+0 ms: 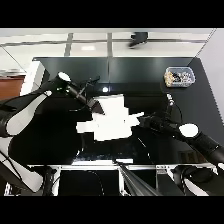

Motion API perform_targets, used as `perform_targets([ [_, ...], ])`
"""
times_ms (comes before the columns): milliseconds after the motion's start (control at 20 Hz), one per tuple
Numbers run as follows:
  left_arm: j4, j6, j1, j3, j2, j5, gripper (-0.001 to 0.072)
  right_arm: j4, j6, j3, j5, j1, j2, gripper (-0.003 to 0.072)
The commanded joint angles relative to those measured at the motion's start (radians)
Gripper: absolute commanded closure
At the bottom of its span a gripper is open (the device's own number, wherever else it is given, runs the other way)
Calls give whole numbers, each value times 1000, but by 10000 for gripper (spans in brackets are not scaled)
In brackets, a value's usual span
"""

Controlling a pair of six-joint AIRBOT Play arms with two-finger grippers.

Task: Fold the box and place the chain.

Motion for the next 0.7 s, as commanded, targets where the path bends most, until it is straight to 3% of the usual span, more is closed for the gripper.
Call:
perform_targets([
  [0, 86, 16, -20, 18, -7, -4, 379, 0, 0, 0, 2, 1, 0, 672],
  [50, 86, 26, -27, 18, -7, -1, 441, 0, 0, 0, 3, 1, 0, 672],
  [100, 85, 35, -31, 18, -7, -2, 459, 0, 0, 0, 3, 1, 0, 672],
  [150, 85, 48, -30, 18, -7, -3, 583, 0, 0, 0, 4, 1, 0, 672],
  [300, 85, 52, -15, 18, -7, -25, 683, -5, 0, 0, 4, 0, 1, 672],
  [350, 85, 52, -9, 19, -7, -40, 684, -8, 0, 1, 4, -2, 1, 637],
  [450, 92, 41, 2, 19, 4, -50, 686, -58, -1, 22, 37, -30, 2, 90],
  [500, 111, 40, 2, 18, 22, -47, 687, -133, -1, 53, 99, -60, 2, 41],
  [650, 164, 30, -10, 2, 121, -27, 689, -477, -3, 214, 367, -158, 4, 43],
])
